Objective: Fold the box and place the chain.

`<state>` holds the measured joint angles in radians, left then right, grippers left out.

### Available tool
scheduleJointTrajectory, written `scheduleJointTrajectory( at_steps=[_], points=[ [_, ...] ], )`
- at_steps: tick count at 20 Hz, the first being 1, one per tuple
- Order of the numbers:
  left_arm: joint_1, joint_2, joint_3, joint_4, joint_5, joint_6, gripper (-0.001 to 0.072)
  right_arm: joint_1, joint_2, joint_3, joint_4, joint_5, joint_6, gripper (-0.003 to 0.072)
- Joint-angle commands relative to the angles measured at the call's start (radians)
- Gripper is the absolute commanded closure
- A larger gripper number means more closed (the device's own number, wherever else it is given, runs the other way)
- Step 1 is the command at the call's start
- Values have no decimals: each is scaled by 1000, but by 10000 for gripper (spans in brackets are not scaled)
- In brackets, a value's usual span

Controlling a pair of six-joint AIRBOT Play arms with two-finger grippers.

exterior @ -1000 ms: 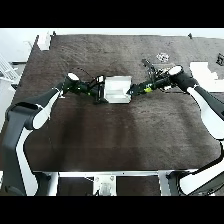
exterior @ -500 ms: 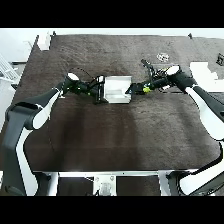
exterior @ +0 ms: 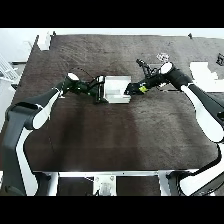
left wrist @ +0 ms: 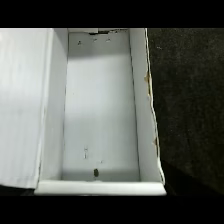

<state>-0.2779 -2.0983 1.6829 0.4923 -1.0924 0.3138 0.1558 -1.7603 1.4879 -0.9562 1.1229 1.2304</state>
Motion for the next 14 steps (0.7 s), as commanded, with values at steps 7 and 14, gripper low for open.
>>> scheduleJointTrajectory(
  at_steps=[7, 14],
  points=[
    [0, 0, 0, 0, 0, 0, 231, 52, -1, 16, -97, -55, 96, 174],
    [0, 0, 0, 0, 0, 0, 231, 66, -2, 16, -164, -69, 217, 174]
  ],
)
